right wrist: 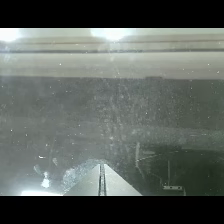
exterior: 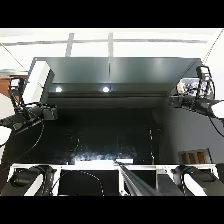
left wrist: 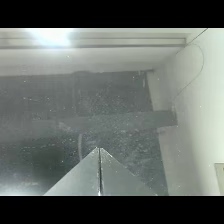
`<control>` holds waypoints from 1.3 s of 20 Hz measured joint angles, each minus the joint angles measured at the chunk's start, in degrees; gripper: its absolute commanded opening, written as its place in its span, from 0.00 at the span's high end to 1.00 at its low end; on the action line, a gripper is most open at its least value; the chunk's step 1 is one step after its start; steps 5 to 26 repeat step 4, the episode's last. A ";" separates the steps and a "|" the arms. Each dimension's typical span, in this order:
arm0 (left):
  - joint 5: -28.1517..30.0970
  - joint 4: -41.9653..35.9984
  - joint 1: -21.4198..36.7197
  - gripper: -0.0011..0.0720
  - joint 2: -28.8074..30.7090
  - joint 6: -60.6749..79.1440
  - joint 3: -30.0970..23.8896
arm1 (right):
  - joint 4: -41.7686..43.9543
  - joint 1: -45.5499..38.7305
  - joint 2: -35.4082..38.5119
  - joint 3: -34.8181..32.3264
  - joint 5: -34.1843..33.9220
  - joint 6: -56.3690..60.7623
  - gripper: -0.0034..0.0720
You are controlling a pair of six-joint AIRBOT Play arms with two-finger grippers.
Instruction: Fold the box and place the chain.
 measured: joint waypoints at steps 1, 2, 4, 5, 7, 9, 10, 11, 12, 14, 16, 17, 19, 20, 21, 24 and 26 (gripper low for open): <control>0.00 0.00 0.00 0.94 0.00 0.00 0.00 | 0.00 0.00 0.00 0.00 -0.02 0.00 0.89; 0.13 -0.02 0.00 0.94 0.00 -0.02 0.00 | 0.00 0.00 0.00 0.00 -0.02 0.00 0.89; 0.15 -0.02 0.00 0.94 0.00 -0.04 0.00 | -0.02 0.00 0.00 0.00 -0.04 0.00 0.89; 0.15 -0.02 0.00 0.94 0.00 -0.04 0.00 | -0.02 0.00 0.00 0.00 -0.04 0.00 0.89; 0.15 -0.02 0.00 0.94 0.00 -0.04 0.00 | -0.02 0.00 0.00 0.00 -0.04 0.00 0.89; 0.15 -0.02 0.00 0.94 0.00 -0.04 0.00 | -0.02 0.00 0.00 0.00 -0.04 0.00 0.89; 0.15 -0.02 0.00 0.94 0.00 -0.04 0.00 | -0.02 0.00 0.00 0.00 -0.04 0.00 0.89; 0.15 -0.02 0.00 0.94 0.00 -0.04 0.00 | -0.02 0.00 0.00 0.00 -0.04 0.00 0.89; 0.15 -0.02 0.00 0.94 0.00 -0.04 0.00 | -0.02 0.00 0.00 0.00 -0.04 0.00 0.89; 0.15 -0.02 0.00 0.94 0.00 -0.04 0.00 | -0.02 0.00 0.00 0.00 -0.04 0.00 0.89; 0.15 -0.02 0.00 0.94 0.00 -0.04 0.00 | -0.02 0.00 0.00 0.00 -0.04 0.00 0.89; 0.15 -0.02 0.00 0.94 0.00 -0.04 0.00 | -0.02 0.00 0.00 0.00 -0.04 0.00 0.89; 0.15 -0.02 0.00 0.94 0.00 -0.04 0.00 | -0.02 0.00 0.00 0.00 -0.04 0.00 0.89; 0.15 -0.02 0.00 0.94 0.00 -0.04 0.00 | -0.02 0.00 0.00 0.00 -0.04 0.00 0.89; 0.15 -0.02 0.00 0.94 0.00 -0.04 0.00 | -0.02 0.00 0.00 0.00 -0.04 0.00 0.89; 0.15 -0.02 0.00 0.94 0.00 -0.04 0.00 | -0.02 0.00 0.00 0.00 -0.04 0.00 0.89; 0.15 -0.02 0.00 0.94 0.00 -0.04 0.00 | -0.02 0.00 0.00 0.00 -0.04 0.00 0.89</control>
